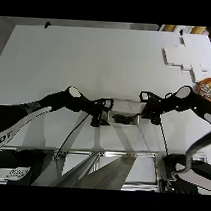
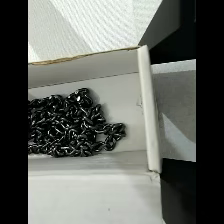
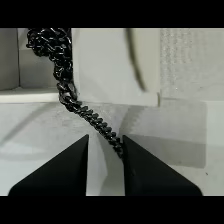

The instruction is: Fold the box and place the chain.

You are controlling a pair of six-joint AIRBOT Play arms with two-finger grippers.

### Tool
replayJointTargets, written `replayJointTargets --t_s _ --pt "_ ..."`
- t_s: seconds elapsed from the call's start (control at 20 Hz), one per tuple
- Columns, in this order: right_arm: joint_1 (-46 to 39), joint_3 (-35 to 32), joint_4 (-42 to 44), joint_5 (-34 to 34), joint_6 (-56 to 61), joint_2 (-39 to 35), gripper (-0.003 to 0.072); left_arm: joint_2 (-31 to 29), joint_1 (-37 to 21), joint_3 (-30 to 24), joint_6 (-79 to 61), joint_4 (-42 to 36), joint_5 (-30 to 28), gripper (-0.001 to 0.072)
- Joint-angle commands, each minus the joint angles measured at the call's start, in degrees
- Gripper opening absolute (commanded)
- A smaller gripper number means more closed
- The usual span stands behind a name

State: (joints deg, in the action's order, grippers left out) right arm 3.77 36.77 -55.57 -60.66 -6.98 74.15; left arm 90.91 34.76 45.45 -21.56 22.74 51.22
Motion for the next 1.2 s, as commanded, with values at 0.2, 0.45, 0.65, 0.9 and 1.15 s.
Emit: replayJointTargets --t_s 0.2,0.45,0.65,0.9,1.15 --pt "0.46 0.07 -0.48 -2.45 -0.33 -2.38 0.0022 -0.04 -0.02 0.04 0.0 0.0 0.0 0.0034" --pt "0.44 0.07 -7.63 -10.99 9.31 -16.55 0.0022 -0.04 -0.02 0.02 0.0 0.0 0.0 0.0034" --pt "0.46 0.07 3.67 -14.36 10.16 -27.65 0.0023 -0.04 -0.02 0.04 0.0 0.0 0.0 0.0034" --pt "9.68 0.07 16.55 -8.68 10.16 -30.75 0.0023 -0.02 -0.04 0.04 0.0 0.0 0.0 0.0034" --pt "23.3 0.07 14.8 8.68 12.13 -27.65 0.0023 -0.02 -0.04 0.04 0.0 0.0 0.0 0.0034"
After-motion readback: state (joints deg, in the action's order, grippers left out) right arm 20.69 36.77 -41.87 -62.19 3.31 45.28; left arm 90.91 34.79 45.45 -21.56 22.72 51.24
